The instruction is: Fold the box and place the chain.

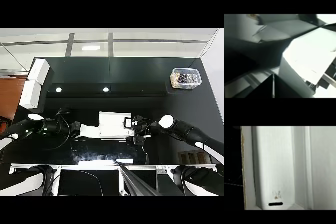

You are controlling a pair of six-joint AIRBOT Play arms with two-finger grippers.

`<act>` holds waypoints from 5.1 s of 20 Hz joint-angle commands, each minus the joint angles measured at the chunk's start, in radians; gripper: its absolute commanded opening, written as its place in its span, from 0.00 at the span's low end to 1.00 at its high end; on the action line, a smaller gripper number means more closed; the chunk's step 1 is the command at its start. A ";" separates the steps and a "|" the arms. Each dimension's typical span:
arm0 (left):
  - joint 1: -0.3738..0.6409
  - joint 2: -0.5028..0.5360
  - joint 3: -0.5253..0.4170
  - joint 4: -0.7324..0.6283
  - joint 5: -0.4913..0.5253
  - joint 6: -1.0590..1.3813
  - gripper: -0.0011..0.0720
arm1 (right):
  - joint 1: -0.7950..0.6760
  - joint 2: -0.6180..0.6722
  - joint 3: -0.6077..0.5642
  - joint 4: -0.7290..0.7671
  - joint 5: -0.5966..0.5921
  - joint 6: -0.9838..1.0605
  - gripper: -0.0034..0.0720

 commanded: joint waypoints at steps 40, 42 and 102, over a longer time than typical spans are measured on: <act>-0.829 -0.053 0.536 1.076 0.056 -1.350 0.49 | 0.000 -0.001 0.000 0.000 0.000 0.000 0.62; -0.830 -0.060 0.536 1.076 0.055 -1.370 0.49 | 0.000 -0.001 0.000 0.000 0.001 0.000 0.62; -0.841 -0.098 0.537 1.078 0.061 -1.398 0.05 | -0.014 0.130 0.000 -0.106 0.146 0.135 0.93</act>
